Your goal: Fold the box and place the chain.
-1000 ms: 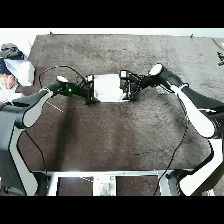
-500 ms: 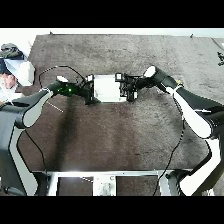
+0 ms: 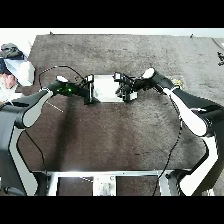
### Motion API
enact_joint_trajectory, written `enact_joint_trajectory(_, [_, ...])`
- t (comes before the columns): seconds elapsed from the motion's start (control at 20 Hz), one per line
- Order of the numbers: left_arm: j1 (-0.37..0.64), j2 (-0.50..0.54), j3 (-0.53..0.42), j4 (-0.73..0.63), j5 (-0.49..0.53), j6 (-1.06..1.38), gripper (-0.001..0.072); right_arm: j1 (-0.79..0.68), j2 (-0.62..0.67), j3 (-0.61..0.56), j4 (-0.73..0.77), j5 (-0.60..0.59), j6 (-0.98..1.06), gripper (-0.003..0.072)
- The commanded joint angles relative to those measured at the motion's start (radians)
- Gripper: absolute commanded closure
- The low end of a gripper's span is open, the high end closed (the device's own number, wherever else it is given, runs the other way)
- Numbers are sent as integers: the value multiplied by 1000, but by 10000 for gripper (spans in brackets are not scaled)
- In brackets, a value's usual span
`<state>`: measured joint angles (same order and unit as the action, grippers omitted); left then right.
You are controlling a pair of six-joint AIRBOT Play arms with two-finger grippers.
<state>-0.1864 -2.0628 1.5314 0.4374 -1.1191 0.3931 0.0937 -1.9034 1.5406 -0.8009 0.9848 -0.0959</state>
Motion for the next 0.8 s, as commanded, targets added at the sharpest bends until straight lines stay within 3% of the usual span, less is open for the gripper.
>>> enact_joint_trajectory(0.0, [-1,-1,0,0,0,0,357,7,-6,0,20,-48,-17,351])
enact_joint_trajectory(0.1, [-1,-1,0,0,0,0,357,7,-6,0,20,-58,-18,349])
enact_joint_trajectory(0.15, [-1,-1,0,0,0,0,357,7,-6,0,20,-58,-18,252])
enact_joint_trajectory(0.2, [-1,-1,0,0,0,0,357,7,-6,0,20,-58,-18,93])
enact_joint_trajectory(0.55, [-1,0,0,0,0,0,357,6,-6,0,19,-58,-16,105])
enact_joint_trajectory(0.6, [-1,-1,0,0,0,0,357,6,-5,0,10,-53,-13,254])
enact_joint_trajectory(0.65, [-1,-1,0,0,0,0,357,6,2,0,-24,-45,3,463])
enact_joint_trajectory(0.75, [-1,0,0,0,0,0,357,2,28,0,-166,-39,133,695])
